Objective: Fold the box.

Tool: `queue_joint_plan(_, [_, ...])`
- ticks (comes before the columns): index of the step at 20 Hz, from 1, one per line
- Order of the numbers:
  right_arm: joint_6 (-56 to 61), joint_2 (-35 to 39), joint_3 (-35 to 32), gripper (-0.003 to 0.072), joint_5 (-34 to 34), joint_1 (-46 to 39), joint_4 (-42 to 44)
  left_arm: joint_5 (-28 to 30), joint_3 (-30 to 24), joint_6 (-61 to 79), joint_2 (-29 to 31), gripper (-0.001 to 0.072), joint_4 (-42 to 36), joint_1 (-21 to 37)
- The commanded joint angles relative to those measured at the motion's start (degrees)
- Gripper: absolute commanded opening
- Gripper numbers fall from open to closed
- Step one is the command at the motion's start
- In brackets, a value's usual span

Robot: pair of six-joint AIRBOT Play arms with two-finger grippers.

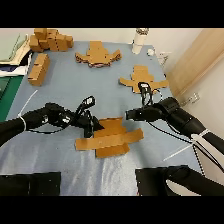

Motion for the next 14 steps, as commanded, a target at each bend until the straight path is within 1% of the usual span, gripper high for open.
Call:
queue_joint_plan(1, [-0.04, -0.04, 0.02, 0.0002, 0.0, 0.04, 0.04, 0.04, 0.11, -1.31, 0.02, 0.0016, 0.79, 0.02])
queue_joint_plan(2, [-0.04, -0.04, 0.02, 0.0003, 0.0, 0.04, 0.04, 0.04, 0.24, -1.33, 0.02, 0.0036, 0.94, 0.0])
queue_joint_plan(3, [-0.04, -0.04, 0.02, 0.0003, -0.02, 0.04, 0.04, 0.04, 0.39, -1.55, 0.02, 0.0268, 1.01, 0.0])
queue_joint_plan(4, [-0.02, -0.04, 0.02, 0.0003, -0.02, 0.04, 0.04, 0.07, 0.46, -2.12, 0.02, 0.0363, 1.07, 0.0])
queue_joint_plan(5, [-0.02, -0.04, 0.02, 0.0003, -0.09, 0.07, 0.04, 0.04, 0.46, -2.47, 0.02, 0.0351, 1.27, 0.0])
queue_joint_plan(8, [-0.07, -0.04, 0.02, 0.0003, -0.07, 0.15, 0.04, -0.15, 0.66, -2.8, 0.04, 0.0351, 1.42, 0.0])
queue_joint_plan(12, [-0.07, -0.04, 0.02, 0.0003, -0.09, 0.15, 0.04, -1.05, 3.19, -3.69, 0.04, 0.035, 1.42, -0.02])
queue_joint_plan(13, [-0.07, -0.04, 0.02, 0.0003, -0.13, 0.15, 0.07, -1.05, 3.85, -4.59, 0.04, 0.0337, 1.46, -0.07])
queue_joint_plan(14, [-0.07, -0.04, 0.02, 0.0002, -0.22, 0.15, 0.04, -1.14, 4.22, -4.85, 0.04, 0.0147, 2.05, -0.11])
